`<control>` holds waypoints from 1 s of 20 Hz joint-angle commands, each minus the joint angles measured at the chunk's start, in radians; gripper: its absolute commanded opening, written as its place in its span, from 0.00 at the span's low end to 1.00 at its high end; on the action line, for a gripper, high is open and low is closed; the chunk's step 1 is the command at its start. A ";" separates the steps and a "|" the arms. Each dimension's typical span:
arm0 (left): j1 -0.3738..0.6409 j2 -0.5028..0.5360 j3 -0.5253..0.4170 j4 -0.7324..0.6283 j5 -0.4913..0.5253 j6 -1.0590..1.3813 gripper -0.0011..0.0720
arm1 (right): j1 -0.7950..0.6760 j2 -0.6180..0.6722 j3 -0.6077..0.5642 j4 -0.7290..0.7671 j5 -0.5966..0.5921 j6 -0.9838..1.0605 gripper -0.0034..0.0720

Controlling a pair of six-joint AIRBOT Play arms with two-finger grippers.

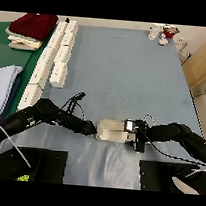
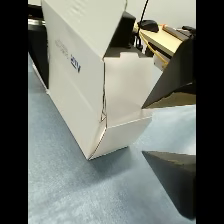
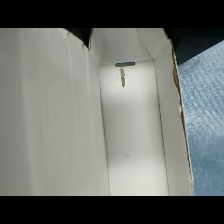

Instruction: Fold the box.

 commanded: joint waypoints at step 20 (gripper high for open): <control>-0.446 -0.274 0.347 0.687 0.070 -0.896 0.56 | 0.000 0.001 0.001 0.000 0.000 0.000 0.72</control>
